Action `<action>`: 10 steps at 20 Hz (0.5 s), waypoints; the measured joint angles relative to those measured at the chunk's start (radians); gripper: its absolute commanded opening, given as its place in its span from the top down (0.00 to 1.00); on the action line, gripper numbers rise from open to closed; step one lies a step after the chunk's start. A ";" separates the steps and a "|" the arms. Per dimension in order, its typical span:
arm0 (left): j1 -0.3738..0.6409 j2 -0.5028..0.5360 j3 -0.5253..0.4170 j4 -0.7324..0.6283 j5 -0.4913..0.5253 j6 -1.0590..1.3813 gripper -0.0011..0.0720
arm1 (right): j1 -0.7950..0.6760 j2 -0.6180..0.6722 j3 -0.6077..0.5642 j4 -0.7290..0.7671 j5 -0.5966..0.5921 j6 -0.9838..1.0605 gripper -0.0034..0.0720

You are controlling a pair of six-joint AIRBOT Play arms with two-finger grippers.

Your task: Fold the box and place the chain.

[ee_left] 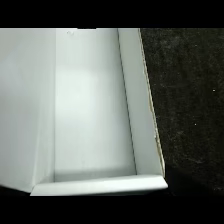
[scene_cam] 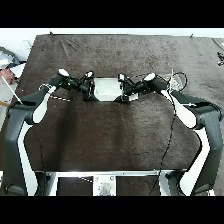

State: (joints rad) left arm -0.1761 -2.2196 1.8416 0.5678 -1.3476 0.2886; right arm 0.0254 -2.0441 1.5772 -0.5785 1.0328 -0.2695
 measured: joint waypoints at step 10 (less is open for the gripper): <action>0.000 0.000 0.000 -0.002 0.003 0.000 0.61 | 0.002 0.011 0.000 -0.007 -0.002 -0.002 0.16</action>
